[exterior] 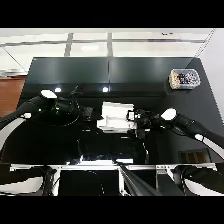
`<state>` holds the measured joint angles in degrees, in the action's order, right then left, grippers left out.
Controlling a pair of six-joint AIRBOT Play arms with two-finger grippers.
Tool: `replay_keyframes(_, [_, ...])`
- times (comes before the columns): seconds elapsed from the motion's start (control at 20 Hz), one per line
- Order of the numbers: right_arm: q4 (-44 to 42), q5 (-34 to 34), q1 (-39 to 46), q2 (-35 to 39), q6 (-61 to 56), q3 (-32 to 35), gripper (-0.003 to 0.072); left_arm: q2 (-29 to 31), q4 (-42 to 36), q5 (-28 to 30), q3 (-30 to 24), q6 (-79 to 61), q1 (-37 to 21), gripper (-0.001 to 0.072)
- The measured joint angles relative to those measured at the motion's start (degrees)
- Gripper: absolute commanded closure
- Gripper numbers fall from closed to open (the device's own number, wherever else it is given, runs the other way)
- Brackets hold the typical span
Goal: Fold the box and place the chain.
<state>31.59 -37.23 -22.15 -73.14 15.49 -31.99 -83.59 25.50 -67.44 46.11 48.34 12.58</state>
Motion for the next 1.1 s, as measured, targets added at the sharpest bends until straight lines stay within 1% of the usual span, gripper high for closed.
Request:
replay_keyframes(0.3, [0.0,0.0,0.0,0.0,0.0,0.0,0.0603,0.02,0.63,-0.24,0.48,1.05,2.43,0.0143])
replay_keyframes(0.5, [0.0,0.0,0.0,0.0,0.0,0.0,0.0603,0.02,5.6,-0.2,2.27,5.73,3.3,0.0143])
replay_keyframes(0.65, [0.0,0.0,0.0,0.0,0.0,0.0,0.0603,0.02,9.07,0.42,4.17,9.64,5.01,0.0144])
replay_keyframes(0.85, [0.0,0.0,0.0,0.0,-0.02,0.0,0.0603,0.02,16.37,1.66,7.58,18.01,9.11,0.0145])
replay_keyframes(0.95, [0.02,0.0,0.0,0.0,0.0,0.0,0.0603,0.02,21.2,1.92,9.49,22.88,11.54,0.0164])
replay_keyframes(1.05, [0.02,0.0,0.0,0.0,0.0,0.0,0.0603,0.02,25.51,2.14,11.26,27.06,13.68,0.0223])
replay_keyframes(1.1, [0.0,0.0,0.0,0.0,-0.02,0.0,0.0603,0.02,27.17,2.21,12.02,28.74,14.62,0.0223])
